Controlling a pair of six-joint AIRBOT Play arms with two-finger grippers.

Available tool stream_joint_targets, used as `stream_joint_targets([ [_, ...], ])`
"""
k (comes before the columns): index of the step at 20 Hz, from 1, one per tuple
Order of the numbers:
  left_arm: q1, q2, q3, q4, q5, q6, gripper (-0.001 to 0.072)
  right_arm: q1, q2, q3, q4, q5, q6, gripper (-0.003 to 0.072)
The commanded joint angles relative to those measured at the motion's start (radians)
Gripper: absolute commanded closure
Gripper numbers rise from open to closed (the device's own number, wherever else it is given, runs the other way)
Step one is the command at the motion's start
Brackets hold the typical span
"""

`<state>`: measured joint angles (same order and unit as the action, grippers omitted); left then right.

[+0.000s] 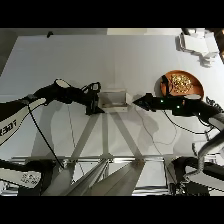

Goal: Fold the box and place the chain.

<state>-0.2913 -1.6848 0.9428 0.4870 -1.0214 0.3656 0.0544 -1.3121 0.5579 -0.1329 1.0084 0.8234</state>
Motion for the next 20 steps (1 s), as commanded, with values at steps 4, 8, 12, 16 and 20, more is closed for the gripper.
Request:
stream_joint_targets([
  [4, 0.001, 0.000, 0.000, 0.000, 0.000, 0.000, 0.0523, 0.076, -0.001, 0.002, 0.050, -0.060, -0.021, 0.0420],
  [8, 0.001, 0.000, 0.000, 0.000, 0.000, 0.000, 0.0523, 0.122, -0.001, 0.036, -0.019, -0.113, -0.019, 0.0254],
  [12, 0.001, 0.000, 0.000, 0.000, 0.000, 0.000, 0.0523, 0.175, -0.001, 0.105, -0.170, -0.194, 0.074, 0.0255],
  [16, 0.001, 0.000, 0.000, 0.000, 0.000, 0.000, 0.0523, 0.227, -0.001, 0.174, -0.475, -0.234, 0.305, 0.0255],
  [20, 0.001, 0.000, 0.000, 0.000, 0.000, 0.000, 0.0523, 0.274, -0.001, 0.210, -0.609, -0.303, 0.420, 0.0255],
])
